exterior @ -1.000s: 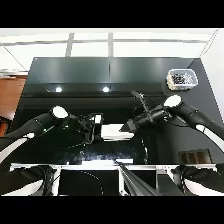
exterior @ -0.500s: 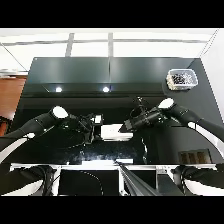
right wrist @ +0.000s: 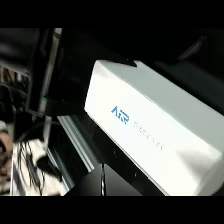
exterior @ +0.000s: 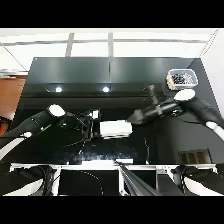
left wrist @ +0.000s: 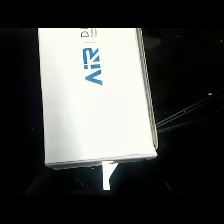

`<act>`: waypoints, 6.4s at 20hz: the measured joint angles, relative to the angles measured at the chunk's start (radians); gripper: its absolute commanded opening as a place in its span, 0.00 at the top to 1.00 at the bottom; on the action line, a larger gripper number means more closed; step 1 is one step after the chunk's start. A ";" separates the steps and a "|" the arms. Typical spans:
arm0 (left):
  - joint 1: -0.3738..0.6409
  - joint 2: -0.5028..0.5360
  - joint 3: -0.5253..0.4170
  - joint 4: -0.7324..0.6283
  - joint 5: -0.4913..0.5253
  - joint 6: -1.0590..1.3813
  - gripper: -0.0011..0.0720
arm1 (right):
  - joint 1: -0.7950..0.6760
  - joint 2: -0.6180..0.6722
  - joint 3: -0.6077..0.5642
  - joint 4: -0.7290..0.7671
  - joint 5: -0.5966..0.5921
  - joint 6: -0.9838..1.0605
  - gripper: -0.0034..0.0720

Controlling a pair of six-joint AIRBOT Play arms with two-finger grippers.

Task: Fold the box and place the chain.

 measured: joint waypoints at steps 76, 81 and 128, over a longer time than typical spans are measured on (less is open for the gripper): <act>-0.330 -0.073 0.301 0.364 -0.018 -0.728 0.01 | -0.436 0.260 0.014 -0.040 0.131 0.043 0.94; -0.341 -0.073 0.301 0.401 -0.013 -0.769 0.01 | -0.436 0.260 0.014 -0.040 0.131 0.043 0.94; 0.671 -0.628 1.452 0.837 -0.315 -1.469 0.59 | -0.441 0.260 0.019 -0.033 0.014 0.061 0.94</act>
